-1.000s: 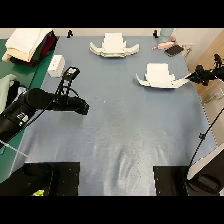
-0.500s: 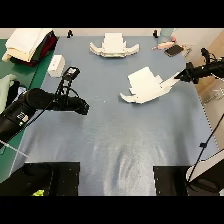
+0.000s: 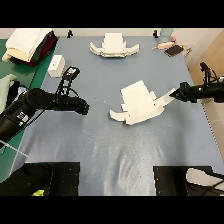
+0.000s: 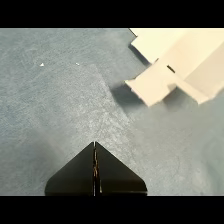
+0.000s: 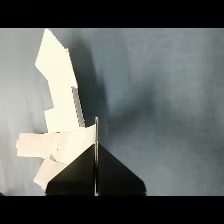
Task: Fold the box.
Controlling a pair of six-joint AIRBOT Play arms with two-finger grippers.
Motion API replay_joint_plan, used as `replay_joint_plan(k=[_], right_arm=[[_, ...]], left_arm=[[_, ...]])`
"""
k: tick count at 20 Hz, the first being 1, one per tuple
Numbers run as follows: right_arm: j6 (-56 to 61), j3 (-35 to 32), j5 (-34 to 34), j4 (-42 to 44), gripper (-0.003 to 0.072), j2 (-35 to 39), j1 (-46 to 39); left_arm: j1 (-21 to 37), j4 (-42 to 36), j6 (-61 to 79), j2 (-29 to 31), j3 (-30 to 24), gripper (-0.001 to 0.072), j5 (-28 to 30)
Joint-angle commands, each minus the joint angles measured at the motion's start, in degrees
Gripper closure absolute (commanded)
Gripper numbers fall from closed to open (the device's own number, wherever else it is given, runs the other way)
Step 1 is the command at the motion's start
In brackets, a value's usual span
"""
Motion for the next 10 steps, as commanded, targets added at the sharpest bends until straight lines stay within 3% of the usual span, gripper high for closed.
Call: replay_joint_plan(k=[1, 5, 10], right_arm=[[-1.3, -9.9, -2.4, 0.0, 0.0687, 11.5, 0.2], [-1.0, -15.0, -2.1, -0.6, 0.0687, 18.7, 0.2], [0.8, -16.5, -1.8, -5.0, 0.0684, 19.2, 0.2]], left_arm=[[0.0, 0.0, 0.0, 0.0, 0.0, 0.0696, 0.0], [0.0, 0.0, 0.0, 0.0, 0.0, 0.0696, 0.0], [0.0, 0.0, 0.0, 0.0, 0.0, 0.0696, 0.0]])
